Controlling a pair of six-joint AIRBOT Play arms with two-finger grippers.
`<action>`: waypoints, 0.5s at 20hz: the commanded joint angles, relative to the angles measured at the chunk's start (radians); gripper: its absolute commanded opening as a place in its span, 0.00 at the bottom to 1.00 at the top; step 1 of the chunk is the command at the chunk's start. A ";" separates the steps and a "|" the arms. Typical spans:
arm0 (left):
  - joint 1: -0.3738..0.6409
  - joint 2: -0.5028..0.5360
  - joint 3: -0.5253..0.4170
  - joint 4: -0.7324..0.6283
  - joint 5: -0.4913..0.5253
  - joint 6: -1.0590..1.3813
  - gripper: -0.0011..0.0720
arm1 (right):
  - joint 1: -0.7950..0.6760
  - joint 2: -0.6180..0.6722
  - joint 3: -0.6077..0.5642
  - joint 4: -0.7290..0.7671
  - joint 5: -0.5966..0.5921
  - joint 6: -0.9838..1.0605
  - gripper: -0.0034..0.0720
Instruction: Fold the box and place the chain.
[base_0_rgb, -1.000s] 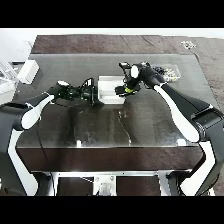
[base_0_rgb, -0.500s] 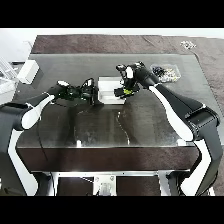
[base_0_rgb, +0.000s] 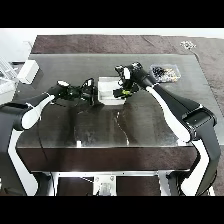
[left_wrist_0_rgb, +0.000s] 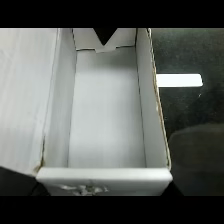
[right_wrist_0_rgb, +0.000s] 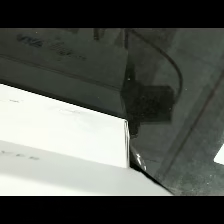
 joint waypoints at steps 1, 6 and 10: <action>0.000 0.001 0.001 0.000 0.004 0.003 0.73 | 0.014 -0.008 0.013 0.010 -0.006 -0.006 0.05; 0.000 0.001 0.001 0.000 0.004 0.003 0.73 | 0.010 -0.006 0.016 0.010 -0.004 0.014 0.35; 0.000 0.001 0.001 0.000 0.004 0.003 0.73 | -0.013 0.015 0.018 0.002 0.014 0.059 0.69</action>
